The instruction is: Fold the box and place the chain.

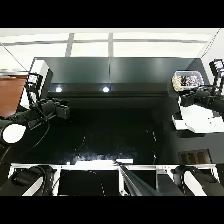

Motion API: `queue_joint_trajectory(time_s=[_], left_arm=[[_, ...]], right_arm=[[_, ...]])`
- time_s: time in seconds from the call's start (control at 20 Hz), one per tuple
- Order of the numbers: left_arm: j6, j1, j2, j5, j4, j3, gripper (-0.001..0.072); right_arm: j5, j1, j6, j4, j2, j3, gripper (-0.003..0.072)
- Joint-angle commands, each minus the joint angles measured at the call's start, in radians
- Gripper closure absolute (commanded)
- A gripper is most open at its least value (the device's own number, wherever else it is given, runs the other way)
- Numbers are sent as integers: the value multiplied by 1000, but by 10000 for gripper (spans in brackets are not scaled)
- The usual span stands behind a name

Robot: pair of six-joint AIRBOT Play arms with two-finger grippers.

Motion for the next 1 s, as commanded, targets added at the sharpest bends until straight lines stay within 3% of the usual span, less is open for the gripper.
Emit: queue_joint_trajectory(time_s=[0.0,0.65,0.95], left_arm=[[0,0,1,0,0,-1,683],[0,0,1,0,0,-1,683],[0,0,1,14,0,-1,683]], right_arm=[[0,1,0,0,0,0,674],[0,1,0,1,0,0,675],[-33,1,0,144,0,0,674]])
